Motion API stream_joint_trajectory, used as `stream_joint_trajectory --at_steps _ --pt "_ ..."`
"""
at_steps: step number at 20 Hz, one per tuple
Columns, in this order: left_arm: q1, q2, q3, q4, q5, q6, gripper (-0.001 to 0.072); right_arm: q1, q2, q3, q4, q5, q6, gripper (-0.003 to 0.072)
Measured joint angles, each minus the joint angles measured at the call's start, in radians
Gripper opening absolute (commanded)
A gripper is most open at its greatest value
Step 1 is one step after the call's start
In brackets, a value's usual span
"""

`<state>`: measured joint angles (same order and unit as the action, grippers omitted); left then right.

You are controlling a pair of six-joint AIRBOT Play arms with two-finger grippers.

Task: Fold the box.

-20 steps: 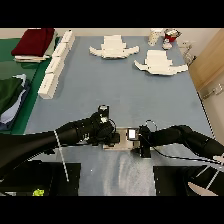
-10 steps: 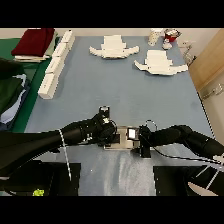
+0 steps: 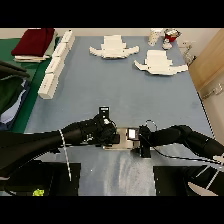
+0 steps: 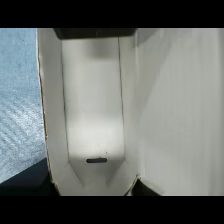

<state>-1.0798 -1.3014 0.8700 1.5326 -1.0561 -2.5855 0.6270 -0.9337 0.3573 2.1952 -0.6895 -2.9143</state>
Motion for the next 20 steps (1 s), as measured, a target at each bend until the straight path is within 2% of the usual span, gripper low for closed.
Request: stream_joint_trajectory --at_steps 4,5,6,7,14,20 --pt "0.0 0.0 0.0 -0.004 0.006 0.0 0.0277 0.0 0.0 0.0 0.0 0.0 0.0 0.0513" --pt "0.0 0.0 0.0 -0.004 0.006 0.0 0.0302 0.0 0.0 0.0 0.0 0.0 0.0 0.0513" --pt "0.0 0.0 0.0 -0.004 0.006 0.0 0.0424 0.0 0.0 0.0 0.0 0.0 0.0 0.0513" --pt "0.0 0.0 0.002 -0.004 0.006 0.0 0.0486 0.0 0.0 0.0 0.0 0.0 0.0 0.0513" --pt "0.001 0.032 0.056 0.03 -0.064 0.02 0.0492 0.0 0.0 0.0 0.0 0.0 0.0 0.0513" --pt "0.002 0.157 0.109 0.056 -0.157 0.041 0.0484 0.0 0.0 0.0 0.0 0.0 0.0 0.0512"
